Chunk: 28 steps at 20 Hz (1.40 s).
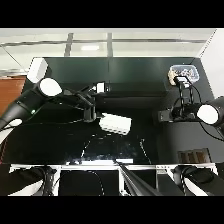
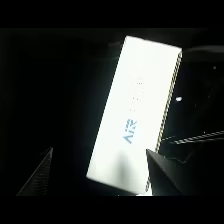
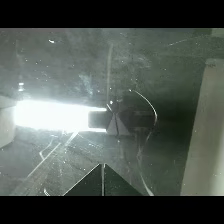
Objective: Fold the box and place the chain.
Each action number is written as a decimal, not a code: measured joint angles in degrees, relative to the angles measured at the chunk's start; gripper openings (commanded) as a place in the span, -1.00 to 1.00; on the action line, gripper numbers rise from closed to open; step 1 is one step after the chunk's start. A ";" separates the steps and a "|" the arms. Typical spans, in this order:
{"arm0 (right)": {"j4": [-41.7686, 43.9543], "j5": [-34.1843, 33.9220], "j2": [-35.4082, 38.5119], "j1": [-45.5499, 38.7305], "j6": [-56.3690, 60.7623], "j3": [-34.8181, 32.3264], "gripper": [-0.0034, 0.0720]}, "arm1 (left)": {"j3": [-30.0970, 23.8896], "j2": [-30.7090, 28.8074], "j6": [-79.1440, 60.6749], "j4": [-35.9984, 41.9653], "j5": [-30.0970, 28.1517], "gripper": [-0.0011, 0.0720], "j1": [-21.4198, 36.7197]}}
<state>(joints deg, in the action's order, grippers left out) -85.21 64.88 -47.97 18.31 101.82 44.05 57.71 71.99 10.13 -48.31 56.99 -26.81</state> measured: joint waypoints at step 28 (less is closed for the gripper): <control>0.74 -0.68 0.00 0.00 -0.04 0.00 -0.88 | 2.89 12.87 0.79 1.29 -0.68 0.99 -7.39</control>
<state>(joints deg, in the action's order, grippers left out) -84.47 64.20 -47.97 18.31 101.78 44.05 60.60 84.86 10.92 -47.03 56.31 -34.20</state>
